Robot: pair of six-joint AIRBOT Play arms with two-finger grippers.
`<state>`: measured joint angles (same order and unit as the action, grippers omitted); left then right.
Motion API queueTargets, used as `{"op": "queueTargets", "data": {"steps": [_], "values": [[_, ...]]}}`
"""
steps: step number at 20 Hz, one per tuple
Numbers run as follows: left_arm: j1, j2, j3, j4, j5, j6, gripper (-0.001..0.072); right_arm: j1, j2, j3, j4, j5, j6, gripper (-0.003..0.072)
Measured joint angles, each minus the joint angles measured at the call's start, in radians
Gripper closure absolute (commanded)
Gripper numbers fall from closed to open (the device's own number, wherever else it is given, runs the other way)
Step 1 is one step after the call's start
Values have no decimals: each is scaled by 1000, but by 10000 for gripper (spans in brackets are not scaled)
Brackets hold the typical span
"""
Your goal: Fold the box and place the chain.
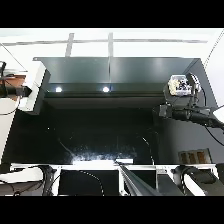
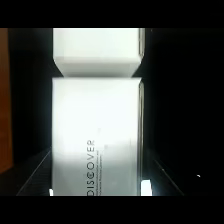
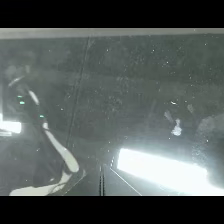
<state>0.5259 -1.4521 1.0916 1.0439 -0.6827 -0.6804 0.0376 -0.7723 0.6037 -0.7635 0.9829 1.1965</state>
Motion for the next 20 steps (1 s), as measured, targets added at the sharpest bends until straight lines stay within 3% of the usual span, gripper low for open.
{"op": "queueTargets", "data": {"steps": [3, 4, 5, 6, 10, 12, 14, 17, 20], "values": [[-12, 115, 37, 10, -21, -87, 19, 0, 0, 5, -3, 4, -3, 659], [-19, 159, 44, 1, -42, -106, 259, 0, 0, 13, -5, 4, -7, 658], [-29, 209, 51, -24, -51, -123, 640, 0, 0, 27, -14, 6, -12, 657], [-42, 259, 56, -52, -70, -133, 681, 0, 0, 49, -28, 9, -15, 647], [-150, 423, 52, -142, -202, -194, 684, 0, 26, 167, -195, 70, 21, 648], [-243, 504, -10, -156, -257, -235, 683, 0, 78, 168, -289, 67, 81, 648], [-351, 594, -146, -163, -239, -262, 683, 0, 136, 111, -346, 19, 125, 648], [-469, 695, -382, -161, -129, -308, 681, 0, 183, -9, -398, -90, 161, 650], [-517, 743, -499, -142, -87, -329, 680, 0, 200, -72, -421, -143, 176, 649]]}}
